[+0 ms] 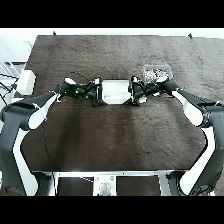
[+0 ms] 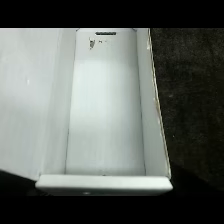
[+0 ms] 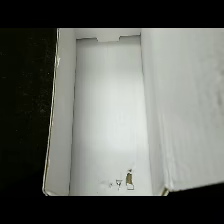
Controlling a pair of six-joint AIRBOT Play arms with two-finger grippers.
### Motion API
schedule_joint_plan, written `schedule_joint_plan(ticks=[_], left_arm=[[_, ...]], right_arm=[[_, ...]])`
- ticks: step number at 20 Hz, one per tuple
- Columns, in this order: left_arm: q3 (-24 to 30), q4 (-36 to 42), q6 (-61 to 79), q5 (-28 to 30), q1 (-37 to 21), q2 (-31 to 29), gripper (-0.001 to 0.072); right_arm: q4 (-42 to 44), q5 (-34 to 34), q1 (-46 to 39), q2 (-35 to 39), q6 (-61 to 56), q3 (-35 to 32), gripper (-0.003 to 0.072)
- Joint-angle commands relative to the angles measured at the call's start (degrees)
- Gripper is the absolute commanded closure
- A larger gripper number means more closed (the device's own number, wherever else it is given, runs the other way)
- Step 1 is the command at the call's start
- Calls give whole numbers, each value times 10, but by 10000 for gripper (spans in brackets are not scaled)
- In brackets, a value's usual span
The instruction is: Fold the box and place the chain.
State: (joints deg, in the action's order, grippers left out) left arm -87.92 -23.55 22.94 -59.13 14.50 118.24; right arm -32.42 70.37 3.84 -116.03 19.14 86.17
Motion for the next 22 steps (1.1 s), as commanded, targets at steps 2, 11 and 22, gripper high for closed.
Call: schedule_joint_plan(ticks=[2,11,22], left_arm=[[0,0,0,0,0,0,325],[0,0,0,-3,0,0,325],[0,0,0,-3,0,0,325]], right_arm=[[0,0,1,0,0,0,134],[3,19,-4,1,-22,2,-34],[-28,28,-85,52,-42,2,-34]])
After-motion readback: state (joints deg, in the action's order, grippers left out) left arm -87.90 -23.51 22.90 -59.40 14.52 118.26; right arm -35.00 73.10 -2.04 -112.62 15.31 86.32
